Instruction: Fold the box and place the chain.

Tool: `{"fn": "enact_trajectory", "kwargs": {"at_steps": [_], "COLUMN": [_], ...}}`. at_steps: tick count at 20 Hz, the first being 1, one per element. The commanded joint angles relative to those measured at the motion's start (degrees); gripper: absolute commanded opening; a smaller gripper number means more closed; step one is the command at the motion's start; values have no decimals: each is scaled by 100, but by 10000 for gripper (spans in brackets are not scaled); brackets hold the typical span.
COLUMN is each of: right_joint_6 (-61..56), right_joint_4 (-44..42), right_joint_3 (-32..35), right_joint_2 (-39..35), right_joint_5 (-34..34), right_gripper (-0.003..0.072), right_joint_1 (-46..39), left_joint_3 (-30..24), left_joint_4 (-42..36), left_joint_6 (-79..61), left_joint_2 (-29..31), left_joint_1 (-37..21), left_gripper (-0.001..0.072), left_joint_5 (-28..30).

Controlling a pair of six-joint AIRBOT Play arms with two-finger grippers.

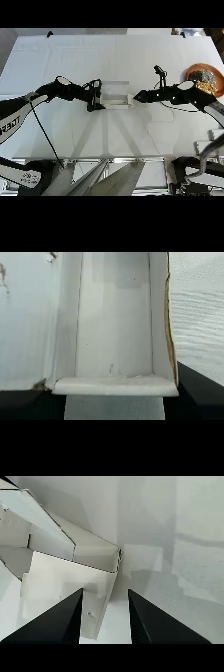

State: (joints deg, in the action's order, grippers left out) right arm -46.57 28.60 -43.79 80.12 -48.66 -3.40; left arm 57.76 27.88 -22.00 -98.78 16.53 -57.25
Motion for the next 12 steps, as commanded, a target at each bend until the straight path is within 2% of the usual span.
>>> {"fn": "enact_trajectory", "kwargs": {"at_steps": [1, 7, 12], "right_joint_6": [-48, 55, 164], "right_joint_4": [-227, -516, -516], "right_joint_3": [-2, -2, -2], "right_joint_2": [61, 59, 61], "right_joint_5": [-129, -483, -568], "right_gripper": [318, 317, 267], "right_joint_1": [4, 7, 39], "left_joint_3": [2, 2, 2], "left_joint_4": [2, 2, 2], "left_joint_6": [-2, -2, -2], "left_joint_2": [2, 2, 2], "left_joint_1": [0, 0, 0], "left_gripper": [145, 145, 145], "left_joint_5": [2, 2, 2]}}
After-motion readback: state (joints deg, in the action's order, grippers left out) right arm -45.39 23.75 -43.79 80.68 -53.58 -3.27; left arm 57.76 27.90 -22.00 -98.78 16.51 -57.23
